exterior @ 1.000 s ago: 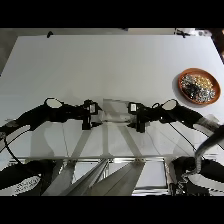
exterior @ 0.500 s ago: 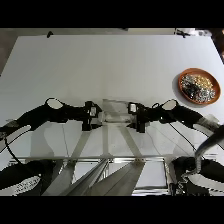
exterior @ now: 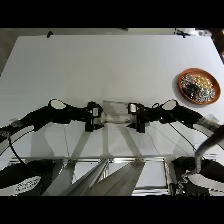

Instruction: Fold the box and place the chain.

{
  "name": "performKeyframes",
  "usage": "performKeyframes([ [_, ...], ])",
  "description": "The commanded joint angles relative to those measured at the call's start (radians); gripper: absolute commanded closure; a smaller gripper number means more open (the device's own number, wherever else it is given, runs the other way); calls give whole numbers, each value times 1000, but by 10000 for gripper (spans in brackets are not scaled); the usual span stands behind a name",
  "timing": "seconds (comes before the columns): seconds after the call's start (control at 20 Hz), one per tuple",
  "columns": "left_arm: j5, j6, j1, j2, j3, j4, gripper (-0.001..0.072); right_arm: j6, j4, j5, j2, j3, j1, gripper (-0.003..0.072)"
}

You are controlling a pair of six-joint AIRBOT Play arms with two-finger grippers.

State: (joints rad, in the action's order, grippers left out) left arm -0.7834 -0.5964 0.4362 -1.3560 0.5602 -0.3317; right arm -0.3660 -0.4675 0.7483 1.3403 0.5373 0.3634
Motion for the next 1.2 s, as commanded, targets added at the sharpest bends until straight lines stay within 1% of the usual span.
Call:
performKeyframes([
  [0.0, -11, 39, 2, -2, 0, 1, 13, 2, 1, -1, 0, 1, 0, 241],
  [0.15, -14, 40, 2, -10, -1, -3, 15, 2, 1, -1, 0, 1, 0, 241],
  [0.35, -19, 40, 2, -29, -1, -42, 15, 2, 1, -1, 0, 1, 0, 241],
  [0.5, -59, 39, 3, -29, -1, -43, 15, 2, 1, -1, 0, 1, 0, 241],
  [0.7, -52, 39, 3, -31, -1, -43, 18, 2, 1, -1, 0, 1, 0, 241],
  [0.75, -52, 40, 3, -31, -1, -43, 38, 2, 1, -1, 0, 1, 0, 241],
  [0.8, -51, 40, 7, -31, -1, -43, 102, 2, 1, -1, 0, 1, 0, 241],
  [0.85, -52, 39, 10, -32, -1, -41, 119, 2, 1, -1, 0, 1, 0, 241],
  [0.9, -50, 39, 14, -32, -1, -40, 120, 2, 1, -1, 0, 1, 0, 241],
  [1.0, -50, 39, 14, -32, -1, -36, 215, 2, 1, -1, 0, 1, 0, 241],
  [1.1, -49, 39, 14, -32, -1, -36, 251, 2, 1, -1, 0, 1, 0, 241],
  [1.15, -43, 40, 14, -32, -1, -36, 332, 2, 1, -1, 0, 1, 0, 241],
])
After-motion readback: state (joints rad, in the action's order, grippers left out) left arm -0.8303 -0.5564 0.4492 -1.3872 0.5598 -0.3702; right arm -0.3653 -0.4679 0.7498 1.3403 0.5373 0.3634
